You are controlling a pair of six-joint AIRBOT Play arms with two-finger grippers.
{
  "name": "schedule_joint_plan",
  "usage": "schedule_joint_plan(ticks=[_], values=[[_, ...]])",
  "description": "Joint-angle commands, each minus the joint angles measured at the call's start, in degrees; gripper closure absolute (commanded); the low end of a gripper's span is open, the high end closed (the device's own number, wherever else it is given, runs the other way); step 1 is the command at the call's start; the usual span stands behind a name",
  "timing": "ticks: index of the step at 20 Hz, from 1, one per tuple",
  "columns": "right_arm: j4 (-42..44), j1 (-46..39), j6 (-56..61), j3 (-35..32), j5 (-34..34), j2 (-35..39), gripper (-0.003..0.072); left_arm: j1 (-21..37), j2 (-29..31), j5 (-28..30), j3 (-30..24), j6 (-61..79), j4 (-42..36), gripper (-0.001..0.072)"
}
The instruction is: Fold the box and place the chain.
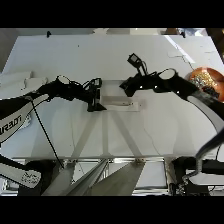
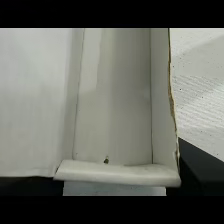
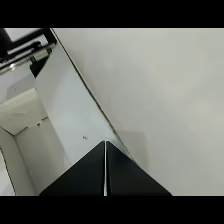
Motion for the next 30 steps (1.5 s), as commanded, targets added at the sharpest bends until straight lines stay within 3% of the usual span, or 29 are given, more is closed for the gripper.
schedule_joint_plan(ticks=[1,4,5,8,10,13,22,25,30], values=[[-9.99,-1.73,0.02,0.04,5.03,8.63,0.0652,0.02,0.02,0.02,0.04,-0.20,-0.09,0.0346],[-18.64,-4.11,-0.04,0.02,10.84,13.20,0.0345,0.02,0.02,0.02,0.04,-0.20,-0.09,0.0346],[-21.22,-4.90,-0.04,0.02,12.59,13.31,0.0293,0.02,0.02,0.02,0.04,-0.20,-0.09,0.0346],[-28.74,-5.84,-0.55,-0.44,16.57,10.97,0.0270,0.02,0.02,0.02,0.04,-0.20,-0.09,0.0346],[-29.29,-5.77,-6.71,-1.11,18.18,8.41,0.0266,0.02,0.02,0.00,0.04,-0.20,-0.09,0.0346],[-28.63,-5.77,-14.60,-1.14,17.11,3.69,0.0145,0.02,0.02,0.02,0.04,-0.20,-0.09,0.0346],[-20.33,-1.81,-17.11,-1.14,10.86,-7.04,0.0147,0.02,0.02,0.00,0.04,-0.20,-0.09,0.0346],[-19.76,-0.28,-17.11,-1.14,10.54,-7.30,0.0193,0.02,0.02,0.02,0.04,-0.20,-0.09,0.0346],[-19.50,-0.07,-17.09,-1.14,11.06,-7.30,0.0334,0.02,0.02,0.02,0.04,-0.20,-0.09,0.0346]])
